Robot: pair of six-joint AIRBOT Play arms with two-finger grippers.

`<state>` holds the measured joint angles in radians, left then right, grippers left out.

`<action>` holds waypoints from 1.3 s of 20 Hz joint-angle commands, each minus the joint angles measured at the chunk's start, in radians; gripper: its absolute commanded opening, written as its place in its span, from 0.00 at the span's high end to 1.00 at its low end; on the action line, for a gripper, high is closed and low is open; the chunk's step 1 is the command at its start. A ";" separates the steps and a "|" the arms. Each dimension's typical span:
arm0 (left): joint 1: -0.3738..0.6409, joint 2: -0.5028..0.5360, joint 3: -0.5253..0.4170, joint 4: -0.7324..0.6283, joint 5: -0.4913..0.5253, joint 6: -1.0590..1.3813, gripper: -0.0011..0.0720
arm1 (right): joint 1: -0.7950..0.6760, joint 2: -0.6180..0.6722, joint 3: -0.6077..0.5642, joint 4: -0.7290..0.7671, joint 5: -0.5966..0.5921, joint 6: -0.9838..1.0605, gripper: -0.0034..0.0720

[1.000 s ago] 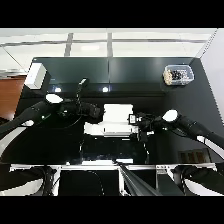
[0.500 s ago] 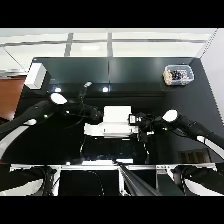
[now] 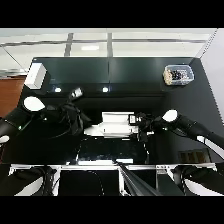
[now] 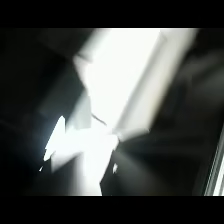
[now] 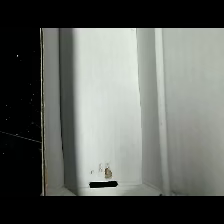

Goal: Fold the box and place the chain.

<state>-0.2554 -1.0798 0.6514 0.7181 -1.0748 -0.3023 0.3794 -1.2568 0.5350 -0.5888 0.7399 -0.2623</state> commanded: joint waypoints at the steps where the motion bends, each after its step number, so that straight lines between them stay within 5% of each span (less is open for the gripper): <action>1: -0.035 0.012 -0.048 0.031 0.035 0.355 0.01 | 0.001 0.000 0.001 0.001 0.000 0.000 0.79; 7: -0.206 -0.041 -0.048 0.033 0.270 0.456 0.02 | 0.001 0.000 0.001 0.001 0.000 0.000 0.79; 15: -0.253 -0.095 -0.048 0.033 0.316 0.372 0.05 | 0.001 0.000 0.001 0.001 0.000 0.000 0.79; 16: -0.253 -0.095 -0.048 0.033 0.317 0.372 0.10 | 0.001 0.000 0.001 0.001 0.000 0.000 0.79; 18: -0.253 -0.095 -0.048 0.033 0.316 0.373 0.45 | 0.001 0.000 0.001 0.001 0.000 0.000 0.78; 19: -0.253 -0.095 -0.048 0.033 0.316 0.372 0.52 | 0.001 0.000 0.001 0.001 0.000 0.000 0.79; 26: -0.253 -0.107 -0.048 -0.047 0.315 0.356 0.67 | 0.001 0.000 0.001 0.001 0.000 0.000 0.79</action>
